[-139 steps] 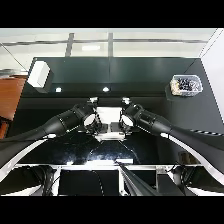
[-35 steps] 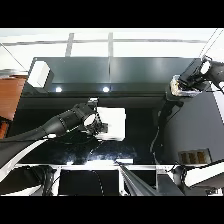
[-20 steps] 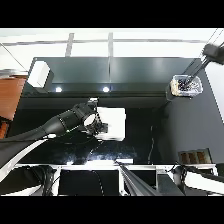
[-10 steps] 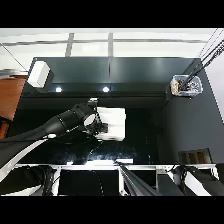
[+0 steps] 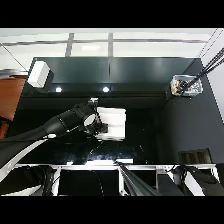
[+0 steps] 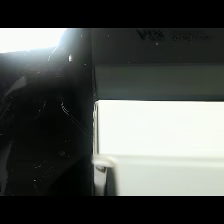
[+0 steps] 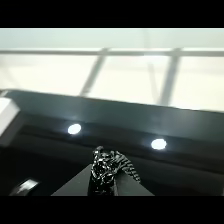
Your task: Fold the box and place the chain.
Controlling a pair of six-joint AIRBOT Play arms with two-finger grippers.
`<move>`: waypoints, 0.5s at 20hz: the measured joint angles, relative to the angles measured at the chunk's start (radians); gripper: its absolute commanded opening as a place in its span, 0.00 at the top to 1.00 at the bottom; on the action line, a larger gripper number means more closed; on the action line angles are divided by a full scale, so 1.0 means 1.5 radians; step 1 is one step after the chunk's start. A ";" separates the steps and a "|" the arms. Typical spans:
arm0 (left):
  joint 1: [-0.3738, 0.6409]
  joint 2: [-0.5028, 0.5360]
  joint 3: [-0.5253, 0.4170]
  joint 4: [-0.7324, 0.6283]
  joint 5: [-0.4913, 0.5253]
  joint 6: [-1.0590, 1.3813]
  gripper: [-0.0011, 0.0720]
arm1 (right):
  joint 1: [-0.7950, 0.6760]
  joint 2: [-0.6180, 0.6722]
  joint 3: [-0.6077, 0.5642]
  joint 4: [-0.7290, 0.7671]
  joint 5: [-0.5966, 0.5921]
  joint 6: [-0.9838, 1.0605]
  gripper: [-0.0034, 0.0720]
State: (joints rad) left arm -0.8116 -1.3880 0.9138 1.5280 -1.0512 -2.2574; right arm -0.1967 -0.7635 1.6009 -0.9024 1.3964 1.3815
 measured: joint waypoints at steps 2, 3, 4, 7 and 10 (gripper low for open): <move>0.000 0.000 0.000 0.001 0.001 0.000 0.94 | 0.001 0.007 -0.013 0.046 0.026 -0.012 0.93; 0.000 0.000 0.000 0.001 0.001 0.001 0.94 | 0.006 0.010 -0.023 0.069 0.037 -0.018 0.93; 0.000 0.000 0.000 0.001 0.001 0.002 0.94 | 0.013 0.011 -0.036 0.091 0.042 -0.025 0.93; 0.000 0.000 0.000 0.001 0.002 0.002 0.94 | 0.066 0.014 -0.089 0.132 0.045 -0.035 0.93; 0.000 0.000 0.000 0.001 0.002 0.002 0.94 | 0.145 0.015 -0.145 0.151 0.017 -0.040 0.93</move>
State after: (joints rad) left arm -0.8116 -1.3880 0.9138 1.5291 -1.0485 -2.2547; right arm 0.0212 -0.7414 1.3834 -0.6762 1.4212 1.3216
